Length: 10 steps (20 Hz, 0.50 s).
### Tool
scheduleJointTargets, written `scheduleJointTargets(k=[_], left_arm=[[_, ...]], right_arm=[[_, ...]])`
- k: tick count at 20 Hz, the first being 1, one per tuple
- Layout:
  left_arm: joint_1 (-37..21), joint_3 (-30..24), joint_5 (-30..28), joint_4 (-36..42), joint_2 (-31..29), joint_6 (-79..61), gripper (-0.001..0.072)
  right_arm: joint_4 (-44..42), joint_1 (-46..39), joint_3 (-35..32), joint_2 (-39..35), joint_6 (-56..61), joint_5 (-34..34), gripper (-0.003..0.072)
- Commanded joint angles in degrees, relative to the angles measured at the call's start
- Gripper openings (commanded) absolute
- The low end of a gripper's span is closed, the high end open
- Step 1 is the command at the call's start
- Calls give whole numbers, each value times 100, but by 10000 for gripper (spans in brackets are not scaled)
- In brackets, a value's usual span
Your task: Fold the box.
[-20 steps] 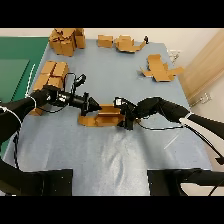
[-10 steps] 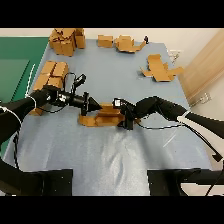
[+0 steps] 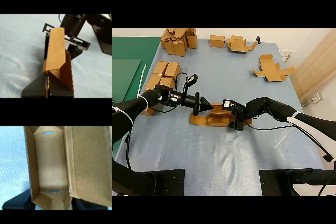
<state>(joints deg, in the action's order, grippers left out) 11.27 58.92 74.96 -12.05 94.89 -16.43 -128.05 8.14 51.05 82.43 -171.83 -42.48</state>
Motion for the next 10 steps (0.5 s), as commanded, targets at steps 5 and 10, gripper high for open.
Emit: scheduleJointTargets(k=[5,10], left_arm=[[4,7,0,2,2,0,19],[4,4,-4,0,4,-2,19]], right_arm=[[389,26,7,2,417,-31,506],[459,28,7,-2,568,-66,374]])
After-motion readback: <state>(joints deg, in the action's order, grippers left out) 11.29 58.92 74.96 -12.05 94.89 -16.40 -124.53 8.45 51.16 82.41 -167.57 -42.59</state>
